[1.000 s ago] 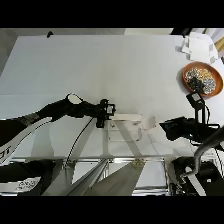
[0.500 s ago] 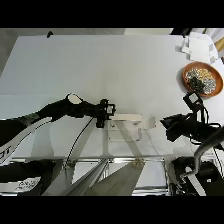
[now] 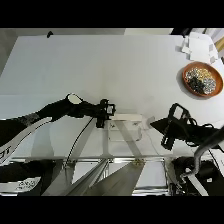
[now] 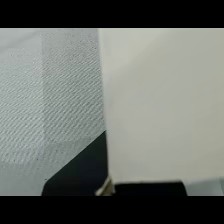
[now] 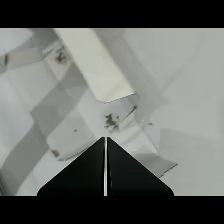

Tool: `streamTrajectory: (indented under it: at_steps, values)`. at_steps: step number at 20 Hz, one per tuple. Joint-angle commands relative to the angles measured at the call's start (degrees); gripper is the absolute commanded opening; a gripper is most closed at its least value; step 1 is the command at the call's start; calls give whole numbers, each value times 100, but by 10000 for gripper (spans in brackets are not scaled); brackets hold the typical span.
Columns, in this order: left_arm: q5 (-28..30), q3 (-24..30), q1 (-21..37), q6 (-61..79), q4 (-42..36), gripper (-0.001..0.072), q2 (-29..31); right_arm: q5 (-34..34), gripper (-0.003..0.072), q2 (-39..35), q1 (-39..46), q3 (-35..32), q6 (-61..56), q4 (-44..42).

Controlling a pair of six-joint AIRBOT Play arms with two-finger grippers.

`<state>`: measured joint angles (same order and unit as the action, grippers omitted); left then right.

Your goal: Fold the box and place the chain.

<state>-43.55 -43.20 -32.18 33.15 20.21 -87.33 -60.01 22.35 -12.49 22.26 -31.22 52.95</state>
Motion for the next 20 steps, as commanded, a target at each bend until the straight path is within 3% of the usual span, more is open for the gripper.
streamTrajectory:
  at_steps: [1, 4, 7, 8, 9, 12, 20]
  values:
    - [-4, -4, -4, 0, 0, 11, -2, -70, 12, 481, -621, 0, 391, 931]
    - [-15, -4, -4, 0, 0, 11, -2, -39, 47, 1073, -1075, -2, 442, 1423]
    - [-17, -4, -4, 0, 0, 11, -2, 710, 428, 1443, -1403, -188, 437, 1419]
    - [-20, -4, -4, 0, 0, 11, -2, 1161, 539, 1495, -1598, -304, 435, 1423]
    - [-20, -4, -4, 0, 0, 11, -2, 1558, 603, 1543, -1781, -420, 435, 1429]
    - [-20, -4, -4, 0, 0, 11, -2, 2208, 603, 1617, -2251, -756, 435, 1438]
    - [-22, -4, -4, 0, 0, 11, -2, 2647, 603, 1617, -2935, -1091, 457, 2022]
